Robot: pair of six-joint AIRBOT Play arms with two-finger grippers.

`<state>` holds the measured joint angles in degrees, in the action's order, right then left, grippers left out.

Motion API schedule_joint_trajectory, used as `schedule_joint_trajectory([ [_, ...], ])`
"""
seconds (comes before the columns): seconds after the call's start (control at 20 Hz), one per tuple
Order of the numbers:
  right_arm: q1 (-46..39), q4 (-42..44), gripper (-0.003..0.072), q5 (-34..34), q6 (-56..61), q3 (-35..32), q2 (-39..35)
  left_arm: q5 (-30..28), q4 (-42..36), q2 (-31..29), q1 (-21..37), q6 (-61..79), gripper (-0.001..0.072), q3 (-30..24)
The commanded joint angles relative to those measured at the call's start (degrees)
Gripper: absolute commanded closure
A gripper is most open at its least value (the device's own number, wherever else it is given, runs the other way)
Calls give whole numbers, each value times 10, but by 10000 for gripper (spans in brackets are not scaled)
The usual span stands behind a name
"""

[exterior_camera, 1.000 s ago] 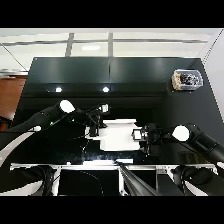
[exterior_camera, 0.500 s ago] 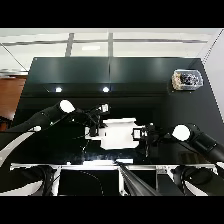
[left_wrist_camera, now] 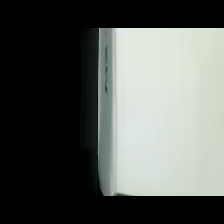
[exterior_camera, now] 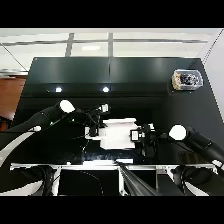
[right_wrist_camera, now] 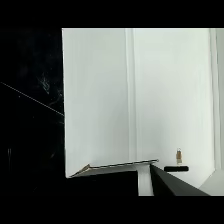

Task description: Fold the box and place the chain.

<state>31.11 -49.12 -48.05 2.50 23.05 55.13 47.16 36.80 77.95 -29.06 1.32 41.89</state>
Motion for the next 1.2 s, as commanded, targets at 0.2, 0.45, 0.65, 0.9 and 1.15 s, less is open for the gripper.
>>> schedule_joint_trajectory([
  [0.2, 40, 10, -22, 88, -15, 0, 17, 0, 0, 0, 0, 0, 682, 0],
  [0.45, 40, 9, -22, 98, -12, 0, 17, 0, 0, 0, 0, 0, 682, 0],
  [0.65, 20, 5, -23, 108, 66, 20, -9, 0, 0, 0, 0, 0, 682, 1],
  [0.9, -63, 7, -25, 66, 78, 47, -32, 28, 3, -4, -1, 0, 683, 5],
  [1.15, -71, 11, -23, 61, 73, 47, -30, 28, 18, -21, -1, 8, 683, 7],
])
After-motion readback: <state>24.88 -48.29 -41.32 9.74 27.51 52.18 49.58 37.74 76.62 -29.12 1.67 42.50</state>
